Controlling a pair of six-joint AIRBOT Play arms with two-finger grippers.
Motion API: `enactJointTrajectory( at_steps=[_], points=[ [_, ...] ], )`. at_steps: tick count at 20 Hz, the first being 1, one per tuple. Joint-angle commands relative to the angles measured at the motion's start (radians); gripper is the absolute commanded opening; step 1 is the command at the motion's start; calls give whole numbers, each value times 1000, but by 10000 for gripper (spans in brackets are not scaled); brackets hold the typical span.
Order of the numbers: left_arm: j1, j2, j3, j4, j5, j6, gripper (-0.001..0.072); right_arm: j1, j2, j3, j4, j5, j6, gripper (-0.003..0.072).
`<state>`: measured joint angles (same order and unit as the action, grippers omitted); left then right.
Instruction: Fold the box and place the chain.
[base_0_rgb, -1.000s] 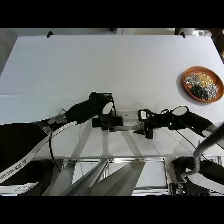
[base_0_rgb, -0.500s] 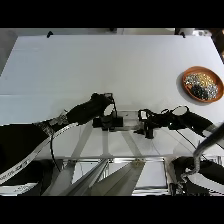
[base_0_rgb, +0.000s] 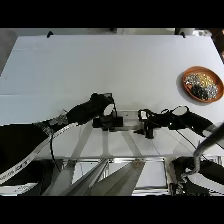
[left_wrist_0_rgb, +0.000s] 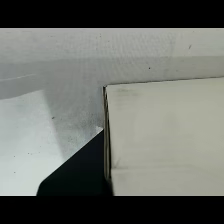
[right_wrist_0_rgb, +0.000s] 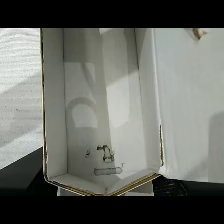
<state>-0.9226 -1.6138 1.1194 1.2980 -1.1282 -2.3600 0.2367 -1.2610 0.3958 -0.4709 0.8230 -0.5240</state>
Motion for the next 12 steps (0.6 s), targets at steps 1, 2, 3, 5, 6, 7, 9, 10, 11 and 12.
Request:
enactJointTrajectory(
  at_steps=[1,2,3,5,6,7,9,10,11,12],
  points=[
    [5,18,1,-3,40,3,45,1,0,0,0,0,0,408],
    [8,23,1,-3,39,3,135,1,0,0,0,0,0,408],
    [10,26,1,-3,37,3,250,1,0,0,0,0,0,408],
    [10,29,1,-3,31,3,279,1,0,0,0,0,0,408],
    [10,29,1,-3,28,3,279,1,0,0,0,0,0,408],
    [10,29,1,-4,24,3,278,1,0,0,0,0,0,408],
    [16,29,1,-3,14,3,272,1,0,0,0,0,0,408],
    [22,29,1,-3,8,3,271,1,0,0,0,0,0,408],
    [27,29,1,-3,-7,3,271,1,0,0,0,0,0,408],
    [32,29,1,-3,-23,3,271,1,0,0,0,0,0,408]
  ],
)
